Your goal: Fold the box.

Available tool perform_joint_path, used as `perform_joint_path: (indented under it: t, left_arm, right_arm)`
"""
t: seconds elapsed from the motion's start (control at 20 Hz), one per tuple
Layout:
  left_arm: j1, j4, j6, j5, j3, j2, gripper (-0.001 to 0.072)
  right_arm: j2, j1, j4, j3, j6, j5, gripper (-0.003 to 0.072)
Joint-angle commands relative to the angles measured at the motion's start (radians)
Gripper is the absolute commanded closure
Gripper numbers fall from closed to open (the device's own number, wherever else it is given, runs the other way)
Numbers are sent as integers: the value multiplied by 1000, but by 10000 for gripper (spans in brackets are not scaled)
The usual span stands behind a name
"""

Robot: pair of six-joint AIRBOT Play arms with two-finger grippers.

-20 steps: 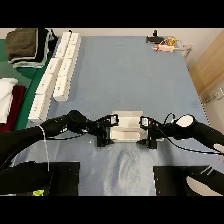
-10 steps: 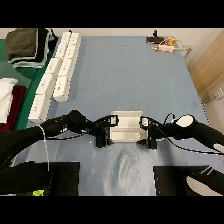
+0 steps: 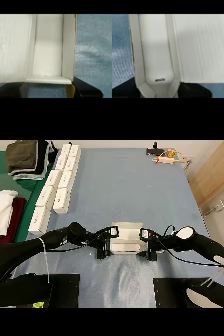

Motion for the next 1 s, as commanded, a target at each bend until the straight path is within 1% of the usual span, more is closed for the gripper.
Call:
perform_joint_path:
  t: [0.0,0.25,0.45,0.85,0.9,0.95]
  left_arm:
    - [-3,-8,0,3,1,-2,128]
    - [-4,-6,2,3,1,-2,128]
    - [-4,5,27,-32,0,-1,126]
    - [-4,5,26,-31,0,-2,115]
    - [-4,5,26,-31,0,-1,93]
    - [-4,5,26,-31,0,-1,10]
  right_arm:
    - [0,0,0,1,0,0,108]
    - [0,0,0,1,0,0,108]
    - [0,0,0,1,0,0,109]
    - [0,0,0,1,0,0,108]
    - [0,0,0,1,0,0,109]
    - [0,0,0,1,0,0,109]
